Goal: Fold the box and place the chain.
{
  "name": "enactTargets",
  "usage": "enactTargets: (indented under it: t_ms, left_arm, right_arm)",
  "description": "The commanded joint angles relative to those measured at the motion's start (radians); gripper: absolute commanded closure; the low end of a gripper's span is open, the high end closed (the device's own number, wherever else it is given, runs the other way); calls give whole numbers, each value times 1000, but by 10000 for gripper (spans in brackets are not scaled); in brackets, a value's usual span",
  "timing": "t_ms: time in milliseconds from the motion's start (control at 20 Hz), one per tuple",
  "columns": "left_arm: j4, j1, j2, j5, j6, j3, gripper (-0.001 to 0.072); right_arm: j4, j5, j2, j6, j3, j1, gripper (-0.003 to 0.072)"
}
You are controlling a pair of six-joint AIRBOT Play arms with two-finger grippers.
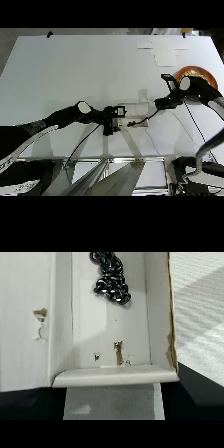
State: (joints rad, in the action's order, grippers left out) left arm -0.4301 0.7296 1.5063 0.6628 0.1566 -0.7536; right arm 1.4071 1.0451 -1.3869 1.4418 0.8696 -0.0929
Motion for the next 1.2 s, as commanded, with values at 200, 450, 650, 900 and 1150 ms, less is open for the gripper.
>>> enactTargets:
  t_ms: [200, 450, 650, 900, 1150]
  left_arm:
    - [0, 0, 0, 0, 0, 0, 439]
    - [0, 0, 0, 0, 0, 0, 439]
    - [0, 0, 0, 0, 0, 0, 439]
    - [0, 0, 0, 0, 0, 0, 440]
    - [0, 0, 0, 0, 0, 0, 440]
  right_arm:
    - [3, 31, -26, -3, -1, 0, 602]
    - [3, 134, 56, -29, -1, 0, 671]
    - [-55, 192, 276, -40, -1, -4, 671]
    - [-123, 246, 533, -43, -2, -178, 670]
    - [-290, 106, 575, -28, -2, -417, 670]
